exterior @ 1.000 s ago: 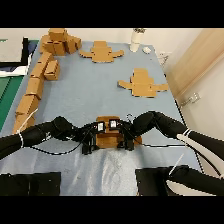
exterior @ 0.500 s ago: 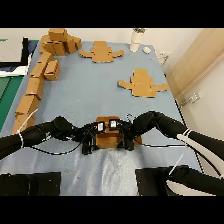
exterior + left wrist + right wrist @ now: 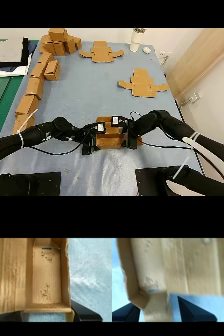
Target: Fold the box.
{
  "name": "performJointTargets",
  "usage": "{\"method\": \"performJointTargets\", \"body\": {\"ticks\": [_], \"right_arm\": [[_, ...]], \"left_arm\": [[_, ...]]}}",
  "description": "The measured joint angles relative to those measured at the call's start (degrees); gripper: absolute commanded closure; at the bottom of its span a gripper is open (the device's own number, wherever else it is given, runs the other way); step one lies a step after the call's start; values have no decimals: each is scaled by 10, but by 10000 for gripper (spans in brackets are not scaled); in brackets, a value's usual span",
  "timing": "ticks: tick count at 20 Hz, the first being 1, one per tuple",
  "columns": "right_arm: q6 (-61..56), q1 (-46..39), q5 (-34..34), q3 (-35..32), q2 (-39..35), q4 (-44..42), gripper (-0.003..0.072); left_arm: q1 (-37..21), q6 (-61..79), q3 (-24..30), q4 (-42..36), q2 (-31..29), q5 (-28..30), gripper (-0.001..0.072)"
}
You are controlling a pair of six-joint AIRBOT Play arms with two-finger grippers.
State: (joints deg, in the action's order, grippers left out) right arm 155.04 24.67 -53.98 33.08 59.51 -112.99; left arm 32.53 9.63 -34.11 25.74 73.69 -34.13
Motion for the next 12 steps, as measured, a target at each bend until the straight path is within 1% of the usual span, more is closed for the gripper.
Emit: {"method": "performJointTargets", "body": {"ticks": [3, 6, 8, 12], "right_arm": [[-92, 0, -37, 0, -50, 55, -25], [-176, 0, -82, 0, -107, 71, -23], [-254, 0, -112, 0, -141, 50, -23], [-411, 0, -153, 0, -190, -40, -23]], "left_arm": [[0, 0, 0, 0, 0, 0, 260], [0, 0, 0, 0, 0, 1, 260], [0, 0, 0, 0, 0, 1, 260], [0, 0, 0, 0, 0, 1, 260]]}}
